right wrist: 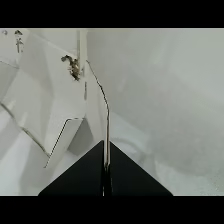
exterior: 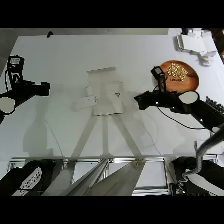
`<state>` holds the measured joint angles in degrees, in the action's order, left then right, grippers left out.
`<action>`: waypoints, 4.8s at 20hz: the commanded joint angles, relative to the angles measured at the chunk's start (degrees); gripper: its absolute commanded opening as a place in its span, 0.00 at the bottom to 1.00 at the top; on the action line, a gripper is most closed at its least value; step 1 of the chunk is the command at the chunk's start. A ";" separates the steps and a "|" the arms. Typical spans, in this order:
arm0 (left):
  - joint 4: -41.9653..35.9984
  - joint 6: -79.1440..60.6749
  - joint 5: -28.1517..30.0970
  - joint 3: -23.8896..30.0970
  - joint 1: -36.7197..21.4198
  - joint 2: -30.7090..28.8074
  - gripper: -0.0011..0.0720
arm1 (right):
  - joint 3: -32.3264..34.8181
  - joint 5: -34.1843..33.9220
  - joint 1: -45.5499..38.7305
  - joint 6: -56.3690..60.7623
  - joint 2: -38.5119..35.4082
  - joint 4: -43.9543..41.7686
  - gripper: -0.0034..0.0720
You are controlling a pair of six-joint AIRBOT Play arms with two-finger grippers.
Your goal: Fold the box and place the chain.
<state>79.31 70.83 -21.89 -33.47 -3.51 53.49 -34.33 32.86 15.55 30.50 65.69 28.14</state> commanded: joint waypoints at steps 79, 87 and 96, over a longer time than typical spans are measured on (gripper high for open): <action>-54.40 -95.03 -39.78 -22.71 16.35 37.51 0.02 | 8.55 -21.57 2.19 -26.03 -12.76 -31.76 0.65; -50.47 -95.03 -36.50 -22.71 16.33 41.13 0.02 | 8.55 -21.97 2.19 -26.01 -12.70 -29.44 0.65; -50.03 -95.03 -36.39 -22.71 16.39 42.88 0.03 | 8.55 -21.86 2.19 -26.01 -12.70 -29.44 0.65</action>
<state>28.95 -24.16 -58.50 -56.23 12.84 95.53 -25.74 10.98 17.74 4.47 53.04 -1.32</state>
